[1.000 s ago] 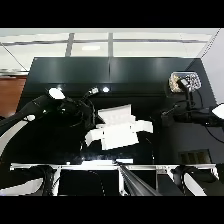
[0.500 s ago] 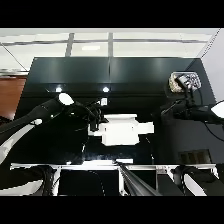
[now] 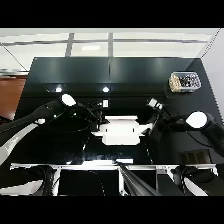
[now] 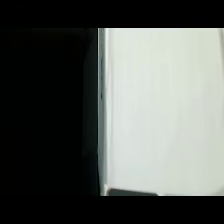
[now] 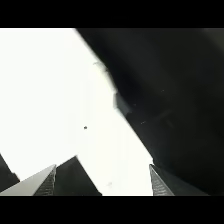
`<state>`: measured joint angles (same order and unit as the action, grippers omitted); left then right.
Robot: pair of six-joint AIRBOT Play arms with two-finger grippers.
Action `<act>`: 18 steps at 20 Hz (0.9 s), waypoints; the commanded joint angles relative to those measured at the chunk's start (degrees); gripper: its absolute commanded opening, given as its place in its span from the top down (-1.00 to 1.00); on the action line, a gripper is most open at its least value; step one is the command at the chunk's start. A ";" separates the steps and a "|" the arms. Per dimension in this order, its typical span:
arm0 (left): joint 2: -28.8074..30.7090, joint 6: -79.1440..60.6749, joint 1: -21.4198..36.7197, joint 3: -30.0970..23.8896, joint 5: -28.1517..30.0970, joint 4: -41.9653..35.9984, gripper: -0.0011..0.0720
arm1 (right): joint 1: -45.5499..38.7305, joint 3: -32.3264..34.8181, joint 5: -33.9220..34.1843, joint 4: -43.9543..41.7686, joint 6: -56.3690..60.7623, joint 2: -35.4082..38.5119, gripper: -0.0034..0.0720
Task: Fold the box and place the chain.
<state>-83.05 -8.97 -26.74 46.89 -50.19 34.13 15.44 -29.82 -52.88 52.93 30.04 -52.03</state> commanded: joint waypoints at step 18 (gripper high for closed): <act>-0.09 0.22 -0.04 -0.04 0.20 0.37 0.90 | 11.65 2.16 9.35 -8.76 -16.17 -5.88 -0.97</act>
